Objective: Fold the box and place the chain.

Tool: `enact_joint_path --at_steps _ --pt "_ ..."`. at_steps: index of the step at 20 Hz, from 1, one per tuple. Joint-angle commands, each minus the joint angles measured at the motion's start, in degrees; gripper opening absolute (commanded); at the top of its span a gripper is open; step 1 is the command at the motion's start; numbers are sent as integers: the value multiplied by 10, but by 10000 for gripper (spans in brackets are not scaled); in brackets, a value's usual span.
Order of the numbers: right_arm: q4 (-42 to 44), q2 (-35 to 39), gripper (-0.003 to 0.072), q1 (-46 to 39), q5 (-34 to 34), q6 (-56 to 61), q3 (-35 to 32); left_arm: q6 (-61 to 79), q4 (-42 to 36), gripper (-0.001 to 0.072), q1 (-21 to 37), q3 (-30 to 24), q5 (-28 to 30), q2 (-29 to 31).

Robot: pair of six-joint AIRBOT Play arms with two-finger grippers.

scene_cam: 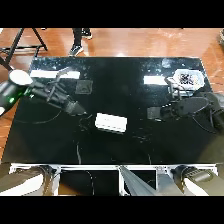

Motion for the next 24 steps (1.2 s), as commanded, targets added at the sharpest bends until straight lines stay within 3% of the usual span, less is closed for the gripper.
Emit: enact_joint_path --at_steps 1,4,7,11,19,24 --pt "-55 7 15 -48 -30 -4 0 180 75 646 -72 100 6 -60" --pt "-55 7 15 -48 -28 -13 0 303 96 650 -125 135 34 -59" --pt "-55 7 15 -48 -3 -21 0 399 95 649 -170 122 76 -66" --pt "-58 7 15 -48 23 -21 0 421 101 649 -193 87 103 -81" --pt "-79 6 15 -48 52 -13 0 395 59 651 -177 50 67 -91" --pt "-79 6 15 -48 57 -13 0 344 62 651 -205 40 114 -91"
